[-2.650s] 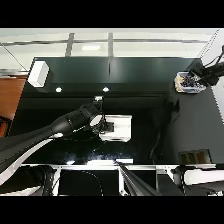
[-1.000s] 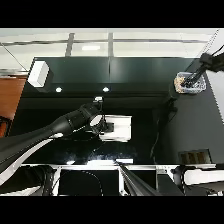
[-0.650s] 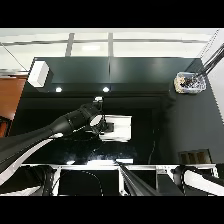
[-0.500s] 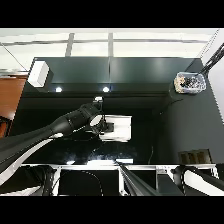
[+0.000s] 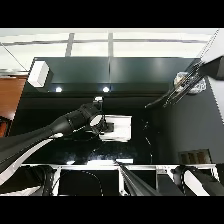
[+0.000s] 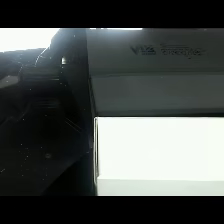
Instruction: Fold the box and place the chain.
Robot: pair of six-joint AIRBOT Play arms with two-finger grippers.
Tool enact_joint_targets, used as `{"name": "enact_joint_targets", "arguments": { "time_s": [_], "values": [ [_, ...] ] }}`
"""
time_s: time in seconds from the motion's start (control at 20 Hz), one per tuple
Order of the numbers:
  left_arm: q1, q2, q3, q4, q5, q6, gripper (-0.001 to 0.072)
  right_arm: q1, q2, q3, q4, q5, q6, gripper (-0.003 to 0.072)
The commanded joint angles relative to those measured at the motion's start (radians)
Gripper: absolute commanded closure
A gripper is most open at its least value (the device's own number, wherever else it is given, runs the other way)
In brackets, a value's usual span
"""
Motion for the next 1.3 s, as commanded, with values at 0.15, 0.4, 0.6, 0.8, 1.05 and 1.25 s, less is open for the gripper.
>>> {"name": "enact_joint_targets", "arguments": {
  "time_s": [0.15, 0.4, 0.6, 0.8, 1.05, 1.25],
  "values": [
    [0.001, 0.000, 0.000, 0.000, 0.001, 0.000, 0.0683, 0.124, 0.098, -0.254, 0.138, 0.060, -0.047, 0.0682],
    [0.000, 0.000, 0.000, 0.000, 0.000, 0.000, 0.0683, 0.296, 0.098, -0.311, 0.138, 0.058, -0.012, 0.0681],
    [0.000, 0.000, 0.000, 0.000, 0.001, 0.000, 0.0683, 0.394, 0.098, -0.311, 0.168, 0.038, 0.020, 0.0681],
    [0.000, 0.000, 0.000, 0.000, 0.002, 0.000, 0.0683, 0.499, 0.098, -0.311, 0.217, -0.064, 0.039, 0.0682],
    [0.000, 0.000, 0.000, 0.000, 0.001, 0.000, 0.0683, 0.629, 0.098, -0.311, 0.253, -0.167, 0.054, 0.0681],
    [0.000, 0.000, 0.000, 0.000, 0.001, 0.000, 0.0683, 0.666, 0.098, -0.310, 0.280, -0.272, 0.061, 0.0681]
  ]
}}
